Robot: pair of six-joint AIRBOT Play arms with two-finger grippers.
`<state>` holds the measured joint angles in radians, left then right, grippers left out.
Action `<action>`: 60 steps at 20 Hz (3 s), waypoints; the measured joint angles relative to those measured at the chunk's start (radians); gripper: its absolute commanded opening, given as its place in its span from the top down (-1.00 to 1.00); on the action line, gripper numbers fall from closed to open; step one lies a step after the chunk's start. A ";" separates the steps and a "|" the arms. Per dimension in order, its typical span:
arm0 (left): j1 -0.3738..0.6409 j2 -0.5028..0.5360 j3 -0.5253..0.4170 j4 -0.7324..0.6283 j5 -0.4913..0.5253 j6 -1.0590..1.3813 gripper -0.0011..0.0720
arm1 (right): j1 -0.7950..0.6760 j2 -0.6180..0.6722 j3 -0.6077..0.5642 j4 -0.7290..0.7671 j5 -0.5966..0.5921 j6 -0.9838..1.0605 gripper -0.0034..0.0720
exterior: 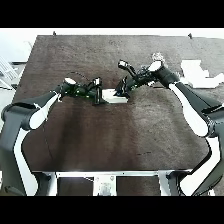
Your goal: Fold the box and place the chain.
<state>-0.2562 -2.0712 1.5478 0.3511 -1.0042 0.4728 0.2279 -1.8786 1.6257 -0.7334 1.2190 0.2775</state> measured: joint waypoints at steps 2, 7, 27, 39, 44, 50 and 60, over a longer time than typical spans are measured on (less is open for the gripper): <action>0.000 0.000 0.000 0.000 0.000 0.000 0.01 | 0.000 0.000 -0.008 0.001 0.003 0.000 -0.11; 0.000 0.000 0.000 0.000 0.000 0.000 0.01 | 0.000 -0.002 -0.018 0.003 0.008 0.001 -0.05; 0.000 0.000 0.000 -0.002 0.004 -0.002 0.01 | -0.064 -0.005 -0.054 0.150 0.021 -0.072 0.53; -0.001 0.000 0.000 0.002 -0.003 0.001 0.01 | -0.069 -0.010 -0.187 0.162 0.018 -0.073 0.88; 0.000 0.000 0.000 -0.001 -0.002 -0.004 0.01 | -0.076 0.016 -0.194 0.200 0.022 -0.083 0.89; 0.000 0.000 0.000 -0.001 0.000 -0.004 0.01 | -0.102 0.120 -0.192 0.311 0.035 -0.100 0.89; 0.000 0.000 0.000 0.000 0.000 -0.001 0.01 | -0.109 0.072 -0.322 0.330 -0.063 -0.087 0.89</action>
<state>-0.2565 -2.0712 1.5478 0.3508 -1.0042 0.4717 0.1188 -1.8069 1.3041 -0.4030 1.1557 0.1909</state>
